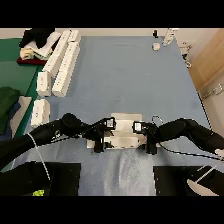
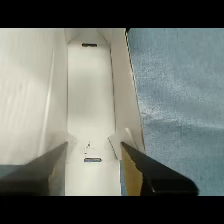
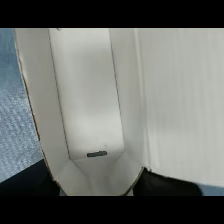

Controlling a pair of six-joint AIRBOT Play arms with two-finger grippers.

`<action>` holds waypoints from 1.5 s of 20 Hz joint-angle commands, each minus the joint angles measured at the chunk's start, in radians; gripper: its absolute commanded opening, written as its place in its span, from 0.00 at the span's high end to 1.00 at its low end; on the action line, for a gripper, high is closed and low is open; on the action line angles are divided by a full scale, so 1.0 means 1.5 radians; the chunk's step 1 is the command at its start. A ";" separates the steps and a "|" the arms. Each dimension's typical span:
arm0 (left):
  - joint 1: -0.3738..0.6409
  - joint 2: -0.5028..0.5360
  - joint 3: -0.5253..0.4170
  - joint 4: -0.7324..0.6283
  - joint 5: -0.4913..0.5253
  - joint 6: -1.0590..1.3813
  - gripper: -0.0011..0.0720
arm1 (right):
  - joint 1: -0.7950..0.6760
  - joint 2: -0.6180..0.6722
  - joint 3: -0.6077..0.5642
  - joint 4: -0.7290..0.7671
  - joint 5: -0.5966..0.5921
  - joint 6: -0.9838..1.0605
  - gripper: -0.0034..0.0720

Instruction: Fold the box.

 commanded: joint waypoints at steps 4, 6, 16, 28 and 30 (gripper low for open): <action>-0.002 -0.008 0.001 -0.001 0.001 -0.002 0.21 | 0.001 0.001 0.000 0.000 0.000 0.000 0.26; -0.002 -0.008 0.001 0.000 0.000 -0.008 0.25 | 0.001 0.001 0.000 0.000 0.000 0.000 0.26; 0.003 0.144 0.005 0.260 -0.031 -0.477 0.97 | 0.001 0.001 0.000 0.000 0.000 0.000 0.26; 0.351 0.287 -0.015 0.508 -0.222 -1.088 0.97 | 0.001 0.001 0.000 0.000 0.001 0.000 0.26; 0.374 0.270 -0.046 0.427 -0.247 -1.033 0.97 | 0.001 0.001 0.000 0.000 0.000 0.000 0.26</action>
